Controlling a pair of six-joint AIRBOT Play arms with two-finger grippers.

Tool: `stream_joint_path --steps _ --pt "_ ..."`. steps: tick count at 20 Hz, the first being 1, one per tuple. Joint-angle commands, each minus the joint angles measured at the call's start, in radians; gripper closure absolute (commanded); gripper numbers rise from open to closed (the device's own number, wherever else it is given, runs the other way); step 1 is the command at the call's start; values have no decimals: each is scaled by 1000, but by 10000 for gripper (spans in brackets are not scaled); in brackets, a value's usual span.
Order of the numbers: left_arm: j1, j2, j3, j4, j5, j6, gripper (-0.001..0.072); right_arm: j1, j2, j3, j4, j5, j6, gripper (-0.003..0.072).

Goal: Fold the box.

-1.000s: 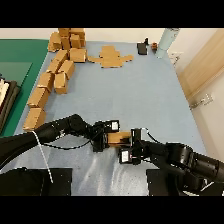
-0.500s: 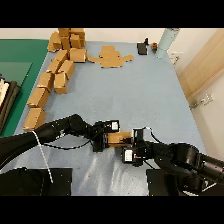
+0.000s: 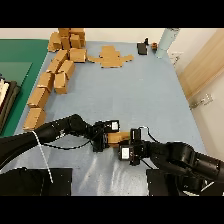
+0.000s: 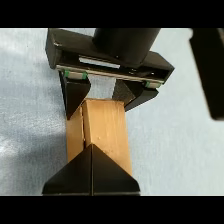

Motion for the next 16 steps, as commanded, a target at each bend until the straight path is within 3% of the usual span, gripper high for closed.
stream_joint_path --steps 1,16 --pt "0 0 0 0 0 0 347 0 -39 1 -13 39 0 681" --pt "0 0 0 0 0 0 347 0 -72 0 -15 49 1 681"
